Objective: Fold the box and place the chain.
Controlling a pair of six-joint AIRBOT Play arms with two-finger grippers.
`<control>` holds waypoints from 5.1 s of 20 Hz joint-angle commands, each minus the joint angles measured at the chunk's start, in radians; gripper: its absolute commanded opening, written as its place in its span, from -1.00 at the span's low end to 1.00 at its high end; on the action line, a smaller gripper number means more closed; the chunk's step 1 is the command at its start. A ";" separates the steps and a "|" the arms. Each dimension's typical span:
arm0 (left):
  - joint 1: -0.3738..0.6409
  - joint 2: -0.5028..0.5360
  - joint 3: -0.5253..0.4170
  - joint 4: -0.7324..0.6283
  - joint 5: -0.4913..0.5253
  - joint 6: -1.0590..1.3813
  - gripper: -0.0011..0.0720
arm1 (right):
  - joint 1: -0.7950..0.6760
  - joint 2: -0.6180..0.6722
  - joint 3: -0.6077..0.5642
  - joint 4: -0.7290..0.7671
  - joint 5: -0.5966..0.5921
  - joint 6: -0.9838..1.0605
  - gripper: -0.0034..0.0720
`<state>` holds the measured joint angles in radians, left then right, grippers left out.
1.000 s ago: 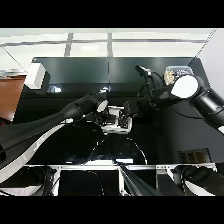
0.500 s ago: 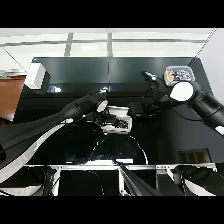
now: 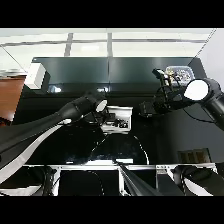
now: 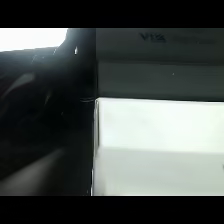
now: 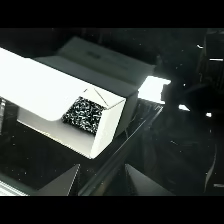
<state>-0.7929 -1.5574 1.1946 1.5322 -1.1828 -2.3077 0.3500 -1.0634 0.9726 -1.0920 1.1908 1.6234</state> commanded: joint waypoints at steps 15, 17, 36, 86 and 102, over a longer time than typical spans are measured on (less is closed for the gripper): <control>0.673 0.550 -0.544 -0.397 0.044 0.665 0.57 | 0.001 0.002 -0.001 -0.009 -0.029 -0.007 -0.02; 0.739 0.515 -0.589 -0.695 0.054 1.096 0.57 | 0.001 0.002 -0.001 -0.009 -0.030 -0.007 -0.03; 0.448 0.266 -0.546 -0.939 0.385 2.598 0.99 | 0.001 0.002 -0.001 -0.010 -0.051 -0.007 -0.03; 0.386 0.164 -0.480 -0.978 0.292 2.644 0.19 | 0.151 -0.166 0.000 0.098 -0.049 -1.078 0.95; 0.386 0.164 -0.480 -0.978 0.292 2.644 0.19 | 0.151 -0.208 -0.001 0.123 -0.114 -1.150 -0.29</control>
<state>-0.4061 -1.3922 0.7143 0.5537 -0.8906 0.3344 0.5007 -1.2690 0.9722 -0.9688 1.0611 0.4751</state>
